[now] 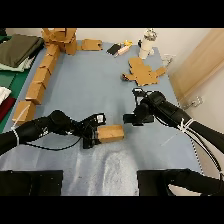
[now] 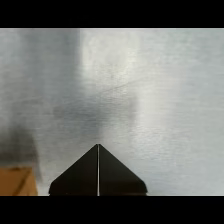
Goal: Fold the box.
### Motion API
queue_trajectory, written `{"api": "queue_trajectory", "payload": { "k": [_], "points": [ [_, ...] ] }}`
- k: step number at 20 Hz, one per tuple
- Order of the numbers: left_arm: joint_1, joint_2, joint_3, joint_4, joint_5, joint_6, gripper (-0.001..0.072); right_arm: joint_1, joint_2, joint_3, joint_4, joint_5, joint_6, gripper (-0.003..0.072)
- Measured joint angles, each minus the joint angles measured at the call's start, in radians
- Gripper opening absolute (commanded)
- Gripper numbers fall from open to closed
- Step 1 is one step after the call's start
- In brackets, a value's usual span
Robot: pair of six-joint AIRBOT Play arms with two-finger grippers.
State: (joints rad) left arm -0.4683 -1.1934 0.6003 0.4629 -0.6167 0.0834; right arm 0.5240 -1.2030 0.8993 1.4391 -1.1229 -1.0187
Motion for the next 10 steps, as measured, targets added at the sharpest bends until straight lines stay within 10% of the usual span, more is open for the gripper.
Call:
{"api": "queue_trajectory", "payload": {
  "k": [10],
  "points": [
    [0.322, -0.047, 0.127, 0.229, 0.251, -0.432, 0.0597, -0.069, 0.000, 0.000, 0.027, 0.005, 0.008, 0.0005]
  ]
}}
